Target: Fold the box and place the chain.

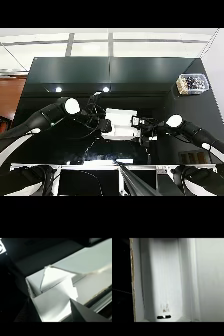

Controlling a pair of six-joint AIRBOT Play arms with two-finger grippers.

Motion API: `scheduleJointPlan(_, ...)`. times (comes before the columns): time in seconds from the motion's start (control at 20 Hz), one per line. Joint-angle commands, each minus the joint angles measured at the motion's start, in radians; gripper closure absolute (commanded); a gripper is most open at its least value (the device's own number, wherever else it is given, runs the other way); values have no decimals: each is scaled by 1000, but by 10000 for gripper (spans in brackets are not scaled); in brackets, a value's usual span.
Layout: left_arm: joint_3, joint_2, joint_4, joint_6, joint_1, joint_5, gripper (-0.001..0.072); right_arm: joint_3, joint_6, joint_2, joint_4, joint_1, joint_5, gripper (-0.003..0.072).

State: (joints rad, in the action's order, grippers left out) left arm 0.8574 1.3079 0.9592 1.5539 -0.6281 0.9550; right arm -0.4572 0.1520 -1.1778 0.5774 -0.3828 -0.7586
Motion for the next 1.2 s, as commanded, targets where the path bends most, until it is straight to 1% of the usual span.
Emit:
scheduleJointPlan(0.0, 5, 30, 13, 74, -8, -18, 129, -1, 0, 0, 0, 0, 0, 485)
scheduleJointPlan(0.1, 5, 34, 37, 93, -8, -18, 129, -1, 0, 0, 0, 0, 0, 485)
scheduleJointPlan(0.3, 12, 35, 171, 204, -20, -8, 130, -1, 0, 0, 0, 0, 0, 485)
scheduleJointPlan(0.45, 37, 45, 185, 212, -55, -8, 130, -1, 3, 0, 1, 0, 2, 485)
scheduleJointPlan(0.55, 63, 58, 216, 261, -90, -3, 130, -1, 3, 0, 3, 0, 4, 485)
scheduleJointPlan(0.75, 135, 119, 425, 506, -191, 61, 131, -1, 12, 0, 3, 0, 4, 485)
scheduleJointPlan(0.85, 153, 140, 507, 635, -233, 69, 133, -1, 15, 0, 3, 0, 4, 485)
scheduleJointPlan(0.9, 154, 146, 505, 656, -241, 68, 163, -1, 15, 0, 3, 0, 4, 485)
scheduleJointPlan(0.95, 154, 151, 500, 658, -245, 69, 295, -1, 15, 0, 3, 0, 4, 485)
scheduleJointPlan(1.0, 155, 157, 487, 658, -245, 73, 364, -1, 15, 0, 3, 0, 4, 485)
scheduleJointPlan(1.15, 171, 186, 444, 661, -243, 86, 364, -1, 15, 0, 3, 0, 4, 485)
